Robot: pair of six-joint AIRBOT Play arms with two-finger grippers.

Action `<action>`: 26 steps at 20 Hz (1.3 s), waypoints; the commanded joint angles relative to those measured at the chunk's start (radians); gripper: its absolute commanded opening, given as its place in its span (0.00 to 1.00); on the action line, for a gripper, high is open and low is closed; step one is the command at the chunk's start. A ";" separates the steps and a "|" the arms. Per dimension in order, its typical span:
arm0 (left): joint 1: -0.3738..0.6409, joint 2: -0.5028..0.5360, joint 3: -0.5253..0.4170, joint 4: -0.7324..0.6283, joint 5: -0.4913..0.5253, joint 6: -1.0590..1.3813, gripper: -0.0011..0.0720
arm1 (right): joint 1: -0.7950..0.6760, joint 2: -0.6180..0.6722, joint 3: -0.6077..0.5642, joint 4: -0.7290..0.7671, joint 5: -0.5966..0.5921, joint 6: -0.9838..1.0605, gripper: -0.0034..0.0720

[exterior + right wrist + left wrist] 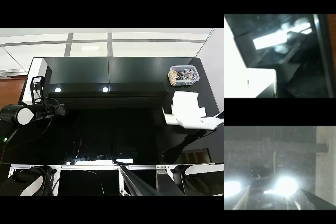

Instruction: Fold the box and place the chain.

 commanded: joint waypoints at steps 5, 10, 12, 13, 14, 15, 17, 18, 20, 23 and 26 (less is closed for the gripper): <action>0.000 0.000 0.000 0.005 0.026 0.005 0.98 | 0.113 0.171 -0.156 0.311 0.009 0.091 0.07; 0.000 0.000 0.000 -0.008 0.068 0.004 0.98 | 0.212 0.428 -0.480 0.525 -0.065 0.016 0.07; -0.005 -0.002 0.000 -0.027 0.086 0.017 0.98 | 0.272 0.550 -0.661 0.636 -0.175 -0.056 0.07; -0.016 -0.006 0.000 -0.028 0.089 0.061 0.98 | 0.315 0.610 -0.759 0.713 -0.249 -0.092 0.07; -0.030 -0.015 0.000 -0.032 0.092 0.081 0.98 | 0.376 0.675 -0.858 0.799 -0.330 -0.143 0.07; -0.048 -0.029 0.000 -0.049 0.101 0.085 0.98 | 0.447 0.735 -0.947 0.878 -0.418 -0.184 0.07; -0.079 -0.077 0.003 -0.150 0.125 0.153 0.98 | 0.596 0.816 -1.075 1.000 -0.565 -0.260 0.07; -0.084 -0.112 0.013 -0.264 0.126 0.228 0.98 | 0.666 0.828 -1.111 1.035 -0.615 -0.271 0.07; -0.053 -0.200 0.063 -0.533 0.069 0.429 0.98 | 0.803 0.827 -1.136 1.035 -0.690 -0.276 0.07; 0.075 -0.372 0.148 -1.055 -0.159 0.827 0.98 | 0.938 0.827 -1.136 1.042 -0.746 -0.277 0.07; 0.128 -0.527 0.181 -1.264 -0.312 0.988 0.98 | 1.001 0.827 -1.136 1.040 -0.779 -0.281 0.07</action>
